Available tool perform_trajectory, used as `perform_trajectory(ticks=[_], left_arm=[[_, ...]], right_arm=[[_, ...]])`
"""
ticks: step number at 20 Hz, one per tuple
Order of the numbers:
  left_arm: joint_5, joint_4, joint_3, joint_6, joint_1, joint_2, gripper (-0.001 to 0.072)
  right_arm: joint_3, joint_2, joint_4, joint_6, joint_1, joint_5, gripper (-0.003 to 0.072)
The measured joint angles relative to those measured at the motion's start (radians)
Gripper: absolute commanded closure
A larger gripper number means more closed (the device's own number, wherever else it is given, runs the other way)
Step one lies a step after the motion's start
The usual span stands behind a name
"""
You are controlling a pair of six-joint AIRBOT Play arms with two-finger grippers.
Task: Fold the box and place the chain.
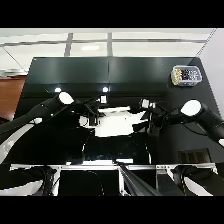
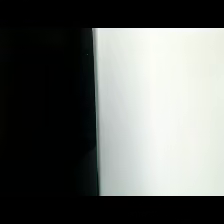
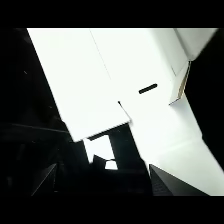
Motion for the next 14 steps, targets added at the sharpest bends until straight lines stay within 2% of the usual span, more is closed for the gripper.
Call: perform_trajectory(ticks=[5, 14], left_arm=[[0.012, 0.021, 0.003, 0.006, -0.002, -0.010, 0.0683], [0.013, 0.026, 0.004, 0.008, -0.002, -0.012, 0.0683]], right_arm=[[-0.030, -0.056, -0.015, -0.095, 0.079, -0.102, 0.0024], [-0.038, -0.139, 0.060, -0.231, 0.206, -0.280, 0.0025]])
